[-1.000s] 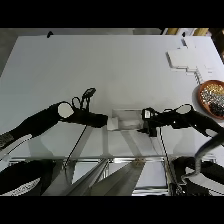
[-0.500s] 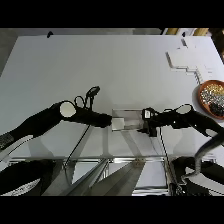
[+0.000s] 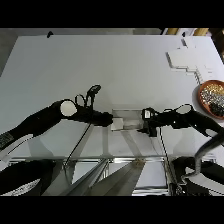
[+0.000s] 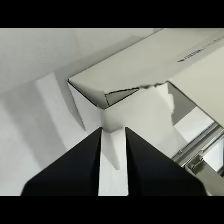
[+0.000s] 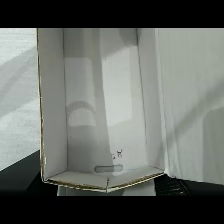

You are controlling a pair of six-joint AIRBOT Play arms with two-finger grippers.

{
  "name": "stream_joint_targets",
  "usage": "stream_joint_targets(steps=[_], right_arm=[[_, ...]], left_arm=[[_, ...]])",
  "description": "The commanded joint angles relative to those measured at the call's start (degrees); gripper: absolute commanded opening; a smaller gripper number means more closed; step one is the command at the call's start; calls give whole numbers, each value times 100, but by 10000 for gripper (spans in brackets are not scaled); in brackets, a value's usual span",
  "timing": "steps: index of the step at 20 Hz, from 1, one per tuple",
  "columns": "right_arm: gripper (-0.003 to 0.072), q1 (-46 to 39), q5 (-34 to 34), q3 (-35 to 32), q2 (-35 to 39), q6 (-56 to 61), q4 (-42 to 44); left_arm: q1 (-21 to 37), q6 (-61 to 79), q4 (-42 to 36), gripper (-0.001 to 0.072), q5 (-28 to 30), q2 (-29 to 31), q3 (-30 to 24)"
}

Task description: Fold the box and place the chain.

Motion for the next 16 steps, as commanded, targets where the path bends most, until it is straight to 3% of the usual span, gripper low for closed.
stream_joint_targets(steps=[1,2,7,11,16], right_arm=[[379,0,2,-2,2,0,0],[379,0,4,-2,2,0,0],[379,0,2,-2,2,0,0],[379,0,2,-2,2,0,-2],[379,0,2,-2,2,0,-2]], left_arm=[[2,-122,153,241,-144,-35,31],[2,-149,214,276,-170,-46,31],[-103,-496,442,274,-208,-68,114],[-343,-1499,1541,274,-778,-444,822],[-660,-1808,1718,273,-890,-925,1373]])
